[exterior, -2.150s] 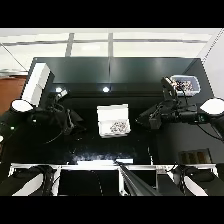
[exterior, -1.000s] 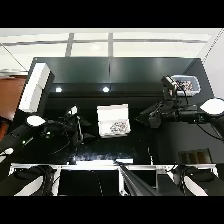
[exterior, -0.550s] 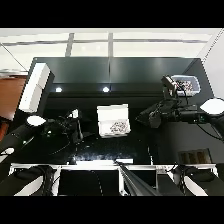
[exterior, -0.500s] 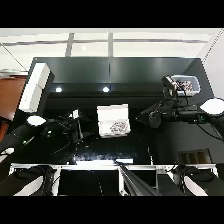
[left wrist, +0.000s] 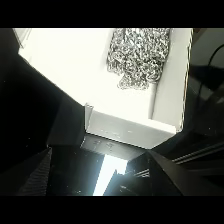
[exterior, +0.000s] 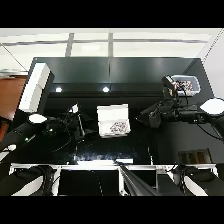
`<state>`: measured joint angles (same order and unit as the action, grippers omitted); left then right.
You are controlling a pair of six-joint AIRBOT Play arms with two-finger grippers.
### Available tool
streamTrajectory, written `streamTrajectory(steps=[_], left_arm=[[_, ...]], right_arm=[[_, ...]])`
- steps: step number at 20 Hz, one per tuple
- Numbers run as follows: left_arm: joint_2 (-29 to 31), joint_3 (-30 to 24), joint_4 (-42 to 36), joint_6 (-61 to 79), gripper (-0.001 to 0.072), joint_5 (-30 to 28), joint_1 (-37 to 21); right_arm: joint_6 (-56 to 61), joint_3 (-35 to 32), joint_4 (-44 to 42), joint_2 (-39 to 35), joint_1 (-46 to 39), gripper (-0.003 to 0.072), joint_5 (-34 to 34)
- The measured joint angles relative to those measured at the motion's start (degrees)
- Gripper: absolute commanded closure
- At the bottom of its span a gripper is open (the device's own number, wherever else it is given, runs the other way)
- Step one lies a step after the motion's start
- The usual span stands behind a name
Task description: Fold the box and place the chain.
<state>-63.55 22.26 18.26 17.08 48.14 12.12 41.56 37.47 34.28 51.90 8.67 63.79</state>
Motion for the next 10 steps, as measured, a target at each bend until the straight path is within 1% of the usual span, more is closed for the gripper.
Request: streamTrajectory(steps=[3,7,10], left_arm=[[-0.22,0.17,0.09,-0.17,0.0009,0.28,0.37],[-0.33,0.52,3.23,-0.42,0.0010,0.28,3.52],[-0.33,0.70,5.01,-1.18,0.0010,-0.94,5.18]], right_arm=[[-0.02,0.00,0.00,0.00,0.00,0.0123,-0.02],[-0.02,0.00,0.00,0.00,0.00,0.0123,-0.02],[-0.02,0.00,0.00,0.00,0.00,0.0123,-0.02]])
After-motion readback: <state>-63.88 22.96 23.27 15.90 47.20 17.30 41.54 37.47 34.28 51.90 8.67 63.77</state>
